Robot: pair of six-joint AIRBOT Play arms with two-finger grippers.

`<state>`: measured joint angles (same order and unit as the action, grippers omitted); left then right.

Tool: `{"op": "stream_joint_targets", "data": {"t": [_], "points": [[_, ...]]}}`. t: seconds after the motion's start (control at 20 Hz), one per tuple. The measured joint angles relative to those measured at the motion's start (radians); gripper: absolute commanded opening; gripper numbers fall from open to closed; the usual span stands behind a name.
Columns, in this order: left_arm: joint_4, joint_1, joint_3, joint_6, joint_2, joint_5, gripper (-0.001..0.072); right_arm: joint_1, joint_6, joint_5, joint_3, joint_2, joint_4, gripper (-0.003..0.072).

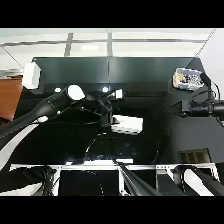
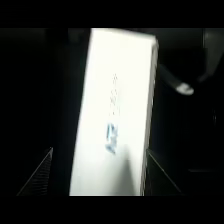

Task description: Fold the box and place the chain.

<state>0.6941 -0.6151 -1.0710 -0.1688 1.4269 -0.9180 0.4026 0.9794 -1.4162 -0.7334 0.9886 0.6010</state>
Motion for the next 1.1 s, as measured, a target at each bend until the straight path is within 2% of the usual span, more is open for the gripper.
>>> {"op": "stream_joint_targets", "data": {"t": [0.2, 0.35, 0.6, 1.1], "points": [[0.018, -0.055, -0.115, -0.073, 0.095, -0.010, 0.0719, 0.023, -0.003, 0.002, 0.000, -0.004, 0.001, 0.0011], [0.040, -0.072, -0.155, -0.098, 0.164, -0.035, 0.0718, 0.029, -0.003, -0.012, 0.001, -0.005, 0.001, 0.0012], [0.050, -0.082, -0.174, -0.112, 0.216, -0.079, 0.0719, 0.031, -0.010, -0.007, 0.003, -0.005, 0.002, 0.0011], [0.067, -0.116, -0.179, -0.087, 0.230, -0.101, 0.0720, 0.031, -0.013, -0.003, 0.003, -0.005, 0.003, 0.0012]]}}
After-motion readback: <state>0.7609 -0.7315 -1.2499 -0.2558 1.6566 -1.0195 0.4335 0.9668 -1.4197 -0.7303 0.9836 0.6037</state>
